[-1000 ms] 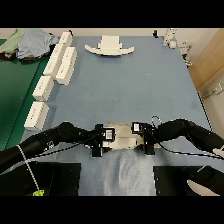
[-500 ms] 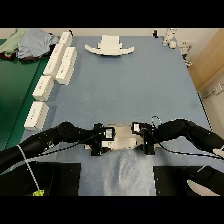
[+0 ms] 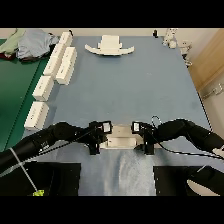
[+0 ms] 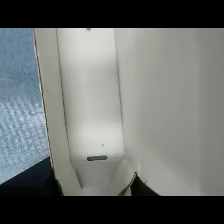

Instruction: Fold the box.

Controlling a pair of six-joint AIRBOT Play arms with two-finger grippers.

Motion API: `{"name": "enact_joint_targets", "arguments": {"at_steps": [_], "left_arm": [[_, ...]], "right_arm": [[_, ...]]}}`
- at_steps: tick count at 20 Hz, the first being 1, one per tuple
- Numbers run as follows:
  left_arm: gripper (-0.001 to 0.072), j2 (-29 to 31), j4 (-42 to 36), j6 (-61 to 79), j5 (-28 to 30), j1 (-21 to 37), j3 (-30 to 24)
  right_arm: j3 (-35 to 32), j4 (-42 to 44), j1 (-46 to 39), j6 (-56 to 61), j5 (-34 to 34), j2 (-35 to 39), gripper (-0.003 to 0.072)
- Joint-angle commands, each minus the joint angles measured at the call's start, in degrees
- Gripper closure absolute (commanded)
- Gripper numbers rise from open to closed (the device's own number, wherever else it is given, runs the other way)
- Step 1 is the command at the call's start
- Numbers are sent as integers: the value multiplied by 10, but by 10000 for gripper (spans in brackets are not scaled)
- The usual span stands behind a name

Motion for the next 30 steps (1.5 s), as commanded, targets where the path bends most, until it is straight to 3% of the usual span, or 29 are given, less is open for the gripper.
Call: {"name": "enact_joint_targets", "arguments": {"at_steps": [1,4,7,9,12,21,30], "left_arm": [[696,68,151,-236,-72,34,8],[695,153,217,-388,-191,83,28],[696,225,266,-561,-229,141,33],[696,231,327,-736,-284,196,32],[697,195,288,-767,-337,275,14],[698,4,24,-634,-236,293,-23],[698,-10,-24,-643,-149,179,-53]], "right_arm": [[0,-2,0,-3,-1,0,246],[0,-2,0,-3,-1,0,245],[0,-2,0,-3,-1,0,246],[0,-2,0,-3,-1,0,246],[0,-2,0,-3,-1,0,246],[0,-2,0,-3,-1,0,245],[0,-2,0,-3,-1,0,245]]}}
